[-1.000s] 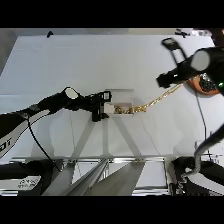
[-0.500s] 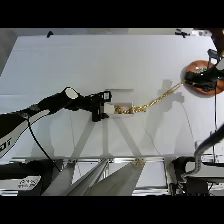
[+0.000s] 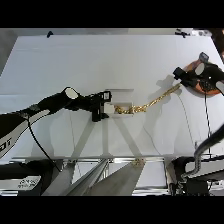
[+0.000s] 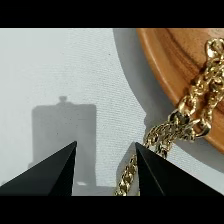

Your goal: Fold the box and place the chain.

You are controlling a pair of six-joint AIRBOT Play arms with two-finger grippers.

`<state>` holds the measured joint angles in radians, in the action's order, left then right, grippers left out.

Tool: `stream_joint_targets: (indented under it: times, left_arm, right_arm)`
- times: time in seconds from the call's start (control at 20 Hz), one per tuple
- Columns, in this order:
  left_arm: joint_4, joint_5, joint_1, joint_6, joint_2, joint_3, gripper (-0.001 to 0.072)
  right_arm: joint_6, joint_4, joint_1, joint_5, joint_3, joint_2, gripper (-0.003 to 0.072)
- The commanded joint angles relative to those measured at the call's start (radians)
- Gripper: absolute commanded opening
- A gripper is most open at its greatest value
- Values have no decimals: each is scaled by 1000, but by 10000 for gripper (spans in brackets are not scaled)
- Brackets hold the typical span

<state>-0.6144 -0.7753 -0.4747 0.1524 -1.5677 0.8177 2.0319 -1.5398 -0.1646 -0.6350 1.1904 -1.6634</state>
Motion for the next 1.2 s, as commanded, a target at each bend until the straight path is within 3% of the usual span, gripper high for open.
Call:
stream_joint_targets:
  times: [0.0, 0.4, 0.75, 1.0, 1.15]
  left_arm:
    - [0, 0, 0, 0, 0, 1, 508]
    - [0, 0, 0, 0, 0, 1, 508]
    - [0, 0, 0, 0, 0, 1, 508]
    - [0, 0, 0, 0, 0, 1, 508]
    - [0, 0, 0, 0, 0, 1, 508]
  right_arm:
    - [98, -75, 19, -7, 0, -3, 379]
    - [122, -270, 19, -136, 0, 46, 407]
    - [223, -282, 19, -39, 0, 42, 399]
    - [224, -282, 19, -67, 0, 0, 395]
    - [246, -291, 19, -65, 0, -7, 337]
